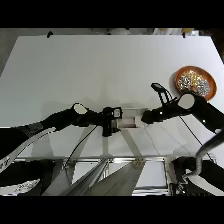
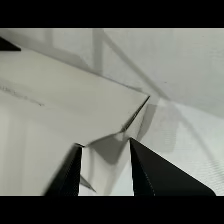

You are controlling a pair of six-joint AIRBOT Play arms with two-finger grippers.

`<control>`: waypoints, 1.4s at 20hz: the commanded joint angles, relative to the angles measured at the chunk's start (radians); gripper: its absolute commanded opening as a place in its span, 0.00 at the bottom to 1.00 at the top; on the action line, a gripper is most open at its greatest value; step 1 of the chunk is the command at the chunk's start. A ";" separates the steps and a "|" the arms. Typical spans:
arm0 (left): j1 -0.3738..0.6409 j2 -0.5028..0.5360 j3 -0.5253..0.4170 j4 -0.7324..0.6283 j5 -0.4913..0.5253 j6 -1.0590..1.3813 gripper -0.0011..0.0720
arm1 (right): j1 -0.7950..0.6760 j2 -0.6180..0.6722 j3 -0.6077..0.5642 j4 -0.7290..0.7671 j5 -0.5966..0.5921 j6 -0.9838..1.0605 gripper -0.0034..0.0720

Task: Fold the box and place the chain.

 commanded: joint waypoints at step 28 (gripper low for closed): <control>0.000 0.001 0.000 0.000 0.001 0.000 0.52 | 0.285 -0.135 0.077 -0.387 0.024 0.615 0.42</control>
